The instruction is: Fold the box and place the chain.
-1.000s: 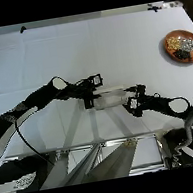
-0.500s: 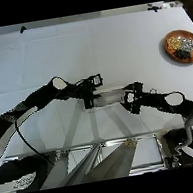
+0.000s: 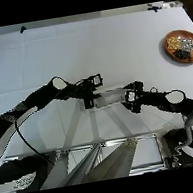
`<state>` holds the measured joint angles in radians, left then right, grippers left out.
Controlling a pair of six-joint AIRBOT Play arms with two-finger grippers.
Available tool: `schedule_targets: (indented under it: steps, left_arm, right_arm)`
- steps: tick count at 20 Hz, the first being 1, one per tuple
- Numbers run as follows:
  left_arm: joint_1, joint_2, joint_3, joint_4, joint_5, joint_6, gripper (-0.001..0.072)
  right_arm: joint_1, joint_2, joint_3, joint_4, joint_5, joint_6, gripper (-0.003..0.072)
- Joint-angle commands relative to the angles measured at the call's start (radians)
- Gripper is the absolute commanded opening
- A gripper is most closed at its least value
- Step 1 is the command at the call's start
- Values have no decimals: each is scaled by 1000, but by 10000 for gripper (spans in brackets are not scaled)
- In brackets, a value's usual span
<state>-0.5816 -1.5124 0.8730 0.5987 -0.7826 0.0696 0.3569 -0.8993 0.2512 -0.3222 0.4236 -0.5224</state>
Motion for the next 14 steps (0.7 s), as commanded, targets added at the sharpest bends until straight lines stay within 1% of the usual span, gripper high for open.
schedule_targets:
  steps: [1, 5, 9, 14]
  left_arm:
    - [0, 0, 0, 0, 0, 0, 14]
    - [0, 0, 0, 0, 0, 0, 14]
    - [0, 0, 0, 0, 0, 0, 14]
    - [0, 0, 0, 0, 0, 0, 14]
  right_arm:
    - [-2, -5, 3, 35, 11, -68, 653]
    - [-2, -13, 8, 71, 20, -100, 653]
    - [-59, -13, 10, 72, 112, -145, 653]
    - [-98, -13, 15, 64, 142, -168, 654]
